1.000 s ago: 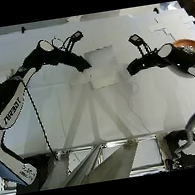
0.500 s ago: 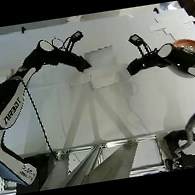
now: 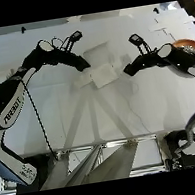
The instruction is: Fold the box and place the chain.
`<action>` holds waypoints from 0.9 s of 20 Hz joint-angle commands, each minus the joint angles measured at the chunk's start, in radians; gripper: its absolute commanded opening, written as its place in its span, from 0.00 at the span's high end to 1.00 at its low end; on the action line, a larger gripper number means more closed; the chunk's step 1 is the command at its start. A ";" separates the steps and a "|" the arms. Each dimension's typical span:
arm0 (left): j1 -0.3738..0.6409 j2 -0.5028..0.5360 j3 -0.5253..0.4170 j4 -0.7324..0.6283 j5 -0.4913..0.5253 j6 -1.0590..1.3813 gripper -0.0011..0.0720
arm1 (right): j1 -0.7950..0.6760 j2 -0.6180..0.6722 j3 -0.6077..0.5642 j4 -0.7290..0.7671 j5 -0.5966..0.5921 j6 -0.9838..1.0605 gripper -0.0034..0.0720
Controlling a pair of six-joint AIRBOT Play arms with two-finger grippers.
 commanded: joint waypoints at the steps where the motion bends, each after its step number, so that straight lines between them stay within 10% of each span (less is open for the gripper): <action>1: 0.000 0.002 0.000 -0.003 -0.015 0.004 0.97 | 0.001 0.000 0.000 -0.021 -0.116 -0.003 0.03; 10: 0.014 0.157 0.000 0.253 -0.236 0.003 0.98 | 0.001 0.000 0.000 -0.021 -0.187 -0.003 0.04; 18: 0.079 0.288 -0.004 0.080 -0.494 0.120 0.98 | 0.001 -0.001 0.000 -0.021 -0.187 -0.004 0.04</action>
